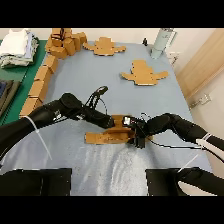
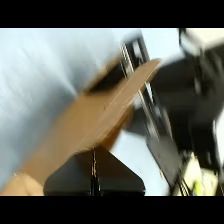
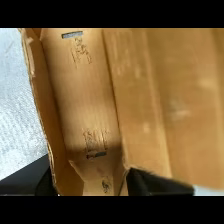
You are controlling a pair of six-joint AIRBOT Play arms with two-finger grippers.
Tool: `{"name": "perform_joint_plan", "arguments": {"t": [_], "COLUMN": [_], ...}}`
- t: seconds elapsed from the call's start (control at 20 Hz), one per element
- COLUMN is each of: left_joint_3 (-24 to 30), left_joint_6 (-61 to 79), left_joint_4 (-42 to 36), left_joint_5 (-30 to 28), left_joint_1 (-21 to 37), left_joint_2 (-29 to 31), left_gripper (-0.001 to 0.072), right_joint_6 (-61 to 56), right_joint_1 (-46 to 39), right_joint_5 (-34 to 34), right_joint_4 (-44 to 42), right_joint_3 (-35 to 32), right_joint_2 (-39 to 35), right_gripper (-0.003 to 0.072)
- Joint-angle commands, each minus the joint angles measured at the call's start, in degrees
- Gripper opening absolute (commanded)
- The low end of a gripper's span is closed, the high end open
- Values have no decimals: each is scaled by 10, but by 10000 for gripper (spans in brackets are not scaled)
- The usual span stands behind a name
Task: Fold the box.
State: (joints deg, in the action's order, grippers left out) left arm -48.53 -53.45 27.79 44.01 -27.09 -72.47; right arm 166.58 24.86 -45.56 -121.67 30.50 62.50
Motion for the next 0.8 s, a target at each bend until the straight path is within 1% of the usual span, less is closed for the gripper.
{"name": "perform_joint_plan", "arguments": {"t": [0.0, 0.1, 0.25, 0.35, 0.6, 0.75], "left_joint_3": [-34, -38, -38, -38, -38, -47], "left_joint_6": [5, 5, -21, -21, -15, 19], "left_joint_4": [-7, 17, 72, 76, 75, 72], "left_joint_5": [-45, -39, -2, 20, 21, 21], "left_joint_1": [4, 4, 4, 4, 4, 8], "left_joint_2": [-43, -70, -104, -118, -125, -124], "left_gripper": [13, 12, 12, 12, 12, 12], "right_joint_6": [0, 0, 0, 0, 0, 0], "right_joint_1": [0, 0, 0, 0, 0, 0], "right_joint_5": [0, 0, 0, 0, 0, 0], "right_joint_4": [0, 0, 0, 0, 0, 0], "right_joint_3": [0, 0, 0, 0, 0, 0], "right_joint_2": [0, 0, 0, 0, 0, 0], "right_gripper": [501, 501, 501, 501, 501, 501]}}
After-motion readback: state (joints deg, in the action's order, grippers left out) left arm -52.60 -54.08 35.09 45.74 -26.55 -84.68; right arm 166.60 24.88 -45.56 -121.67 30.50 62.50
